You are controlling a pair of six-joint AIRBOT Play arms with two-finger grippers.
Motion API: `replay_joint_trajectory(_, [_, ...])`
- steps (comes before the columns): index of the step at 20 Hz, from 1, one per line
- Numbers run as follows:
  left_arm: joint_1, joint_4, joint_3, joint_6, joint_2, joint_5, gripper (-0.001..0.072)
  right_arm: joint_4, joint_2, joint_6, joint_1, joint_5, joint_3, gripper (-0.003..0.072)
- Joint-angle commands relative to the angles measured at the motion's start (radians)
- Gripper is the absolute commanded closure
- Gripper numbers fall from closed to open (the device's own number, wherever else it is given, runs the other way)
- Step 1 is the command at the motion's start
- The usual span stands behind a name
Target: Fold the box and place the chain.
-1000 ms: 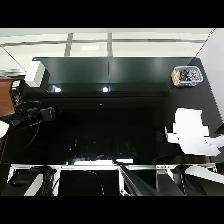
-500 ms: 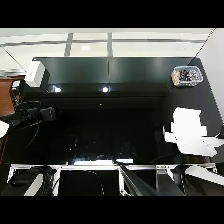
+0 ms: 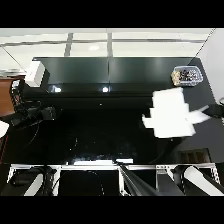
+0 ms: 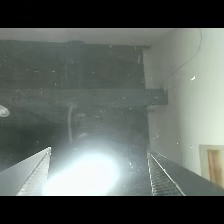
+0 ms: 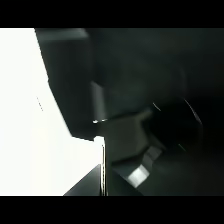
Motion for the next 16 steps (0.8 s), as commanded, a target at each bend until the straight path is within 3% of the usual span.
replay_joint_trajectory(1, [-0.001,-0.042,0.000,0.000,0.000,0.019,0.0003,0.306,0.060,0.026,0.190,-0.057,-0.057,0.0674])
replay_joint_trajectory(5, [-0.001,-0.128,0.000,0.019,-0.011,0.025,0.0003,0.483,0.130,0.026,0.451,-0.248,-0.248,0.0674])
replay_joint_trajectory(8, [-0.002,-0.312,0.005,0.110,-0.071,0.018,0.0003,0.554,0.137,0.027,0.640,-0.426,-0.383,0.0674])
replay_joint_trajectory(11, [-0.035,-0.431,0.048,0.207,-0.204,-0.015,0.0008,0.595,0.137,0.027,0.774,-0.615,-0.488,0.0674])
replay_joint_trajectory(16, [-0.220,-0.458,0.199,0.238,-0.523,-0.045,0.0009,0.602,0.137,0.026,0.871,-0.629,-0.514,0.0674])
